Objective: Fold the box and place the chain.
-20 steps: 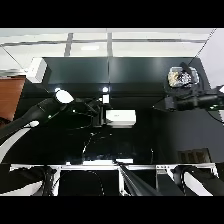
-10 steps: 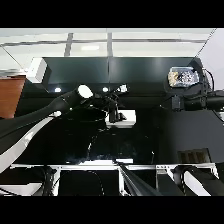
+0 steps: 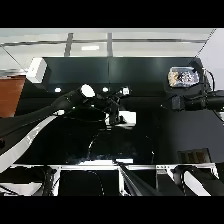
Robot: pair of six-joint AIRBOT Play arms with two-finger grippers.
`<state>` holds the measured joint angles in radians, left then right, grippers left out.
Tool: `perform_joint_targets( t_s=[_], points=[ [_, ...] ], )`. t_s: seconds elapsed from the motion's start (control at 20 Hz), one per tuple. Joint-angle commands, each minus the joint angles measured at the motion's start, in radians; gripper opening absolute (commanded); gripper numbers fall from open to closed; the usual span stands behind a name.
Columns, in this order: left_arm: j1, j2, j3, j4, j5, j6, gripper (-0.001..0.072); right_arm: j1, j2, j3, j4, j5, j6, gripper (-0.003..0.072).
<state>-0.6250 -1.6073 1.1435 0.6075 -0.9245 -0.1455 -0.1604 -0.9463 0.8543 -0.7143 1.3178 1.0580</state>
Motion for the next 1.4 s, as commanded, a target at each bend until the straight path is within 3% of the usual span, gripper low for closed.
perform_joint_targets(
  t_s=[0.0,0.3,0.35,0.45,0.6,0.75,1.0,1.1,1.2,1.35],
  points=[
    [-0.024,-0.002,0.016,0.151,-0.023,-0.030,0.0713,0.000,0.001,0.001,-0.002,-0.003,0.000,0.0011],
    [-0.109,-0.003,0.029,0.500,-0.017,-0.255,0.0709,0.000,0.001,0.001,-0.002,-0.019,0.000,0.0012],
    [-0.117,-0.003,0.040,0.524,-0.014,-0.307,0.0661,0.000,0.001,0.001,-0.002,-0.022,0.000,0.0011],
    [-0.113,-0.002,0.099,0.534,-0.068,-0.394,0.0298,0.000,0.001,0.001,-0.002,-0.024,0.000,0.0011],
    [-0.040,0.052,0.178,0.668,-0.192,-0.562,0.0279,0.000,0.001,0.001,-0.002,-0.023,0.000,0.0011],
    [0.172,0.169,0.162,0.875,-0.294,-0.829,0.0306,0.000,0.001,0.001,-0.002,-0.024,0.000,0.0011],
    [0.766,0.334,-0.016,0.631,-0.301,-0.885,0.0316,0.000,0.001,0.001,-0.001,-0.061,0.001,0.0012],
    [0.962,0.332,-0.088,0.639,-0.261,-0.884,0.0316,0.000,0.001,0.001,-0.001,-0.082,0.001,0.0011],
    [1.100,0.305,-0.100,0.636,-0.215,-0.889,0.0315,0.000,0.001,0.001,-0.001,-0.087,0.008,0.0011],
    [1.197,0.234,-0.054,0.599,-0.134,-0.909,0.0312,0.000,0.001,0.001,-0.001,-0.085,0.008,0.0011]
  ],
)
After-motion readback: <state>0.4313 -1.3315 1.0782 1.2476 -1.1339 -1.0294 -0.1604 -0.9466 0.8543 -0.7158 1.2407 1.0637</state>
